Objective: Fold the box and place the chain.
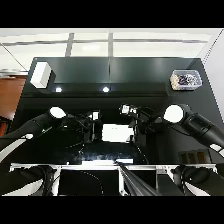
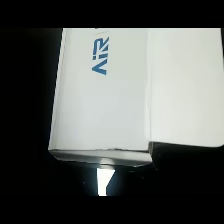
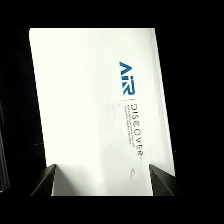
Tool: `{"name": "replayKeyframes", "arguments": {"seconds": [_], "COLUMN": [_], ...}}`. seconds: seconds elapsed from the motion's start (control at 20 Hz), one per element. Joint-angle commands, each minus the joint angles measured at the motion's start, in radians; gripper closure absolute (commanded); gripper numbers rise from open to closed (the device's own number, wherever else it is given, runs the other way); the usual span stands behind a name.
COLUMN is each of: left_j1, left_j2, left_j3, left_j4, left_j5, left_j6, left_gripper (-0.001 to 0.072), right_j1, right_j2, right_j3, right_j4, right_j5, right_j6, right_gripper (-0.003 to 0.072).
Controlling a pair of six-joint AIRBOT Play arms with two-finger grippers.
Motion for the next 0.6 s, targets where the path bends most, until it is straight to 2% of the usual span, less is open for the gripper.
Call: {"name": "replayKeyframes", "arguments": {"seconds": [0.0,0.35,0.55], "left_j1": [0.0,0.0,0.0], "left_j2": [0.0,0.0,0.0], "left_j3": [0.001,0.001,0.001], "left_j4": [0.0,0.0,0.0], "left_j5": [0.0,0.0,0.0], "left_j6": [0.0,0.0,0.0], "left_gripper": [0.0306,0.0306,0.0306], "right_j1": [0.016,0.016,-0.014], "right_j2": [0.0,0.0,0.036], "right_j3": [-0.001,-0.001,0.035], "right_j4": [-0.064,-0.077,-0.074], "right_j5": [-0.069,-0.096,-0.051], "right_j6": [0.018,0.017,0.066], "right_gripper": [-0.0013,-0.0013,-0.0013]}}
